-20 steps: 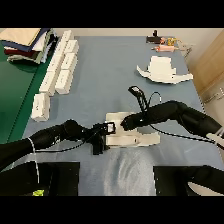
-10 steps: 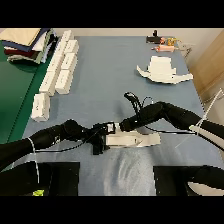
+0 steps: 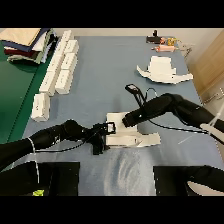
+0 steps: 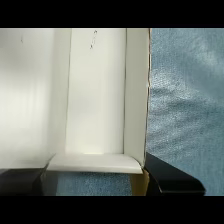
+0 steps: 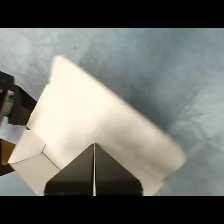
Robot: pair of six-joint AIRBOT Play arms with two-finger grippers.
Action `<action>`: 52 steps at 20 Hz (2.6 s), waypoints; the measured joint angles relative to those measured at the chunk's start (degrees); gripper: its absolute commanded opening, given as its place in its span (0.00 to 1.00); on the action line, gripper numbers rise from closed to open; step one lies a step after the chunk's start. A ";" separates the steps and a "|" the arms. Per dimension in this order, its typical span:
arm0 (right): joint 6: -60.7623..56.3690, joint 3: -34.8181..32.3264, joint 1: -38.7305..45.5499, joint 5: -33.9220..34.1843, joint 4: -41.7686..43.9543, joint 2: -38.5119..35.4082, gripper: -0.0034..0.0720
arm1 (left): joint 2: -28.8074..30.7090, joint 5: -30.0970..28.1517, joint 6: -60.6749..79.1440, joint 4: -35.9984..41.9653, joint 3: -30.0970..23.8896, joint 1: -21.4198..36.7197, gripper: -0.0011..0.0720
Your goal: Fold the box.
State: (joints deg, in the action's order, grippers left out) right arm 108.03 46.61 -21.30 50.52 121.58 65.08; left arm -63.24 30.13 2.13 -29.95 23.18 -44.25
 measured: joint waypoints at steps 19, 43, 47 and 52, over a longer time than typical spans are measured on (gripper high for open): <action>35.54 -17.53 1.01 7.82 -13.14 -19.08 0.99 | 0.00 0.00 -0.04 0.00 0.00 0.00 0.63; 41.20 -18.08 -3.45 -3.58 -4.00 -12.37 0.18 | 0.00 0.02 -0.07 0.00 0.00 0.00 0.63; 41.46 -18.10 -3.45 -4.28 -3.23 -12.24 0.85 | 0.00 0.02 0.00 -0.07 0.00 0.00 0.63; 41.27 -18.10 -3.45 -4.68 -2.93 -12.22 0.85 | 0.00 0.02 -0.02 -0.04 0.00 0.00 0.63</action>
State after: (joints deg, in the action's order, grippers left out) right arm 149.29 28.51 -24.75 45.84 118.65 52.86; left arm -63.24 30.15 2.11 -30.00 23.18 -44.25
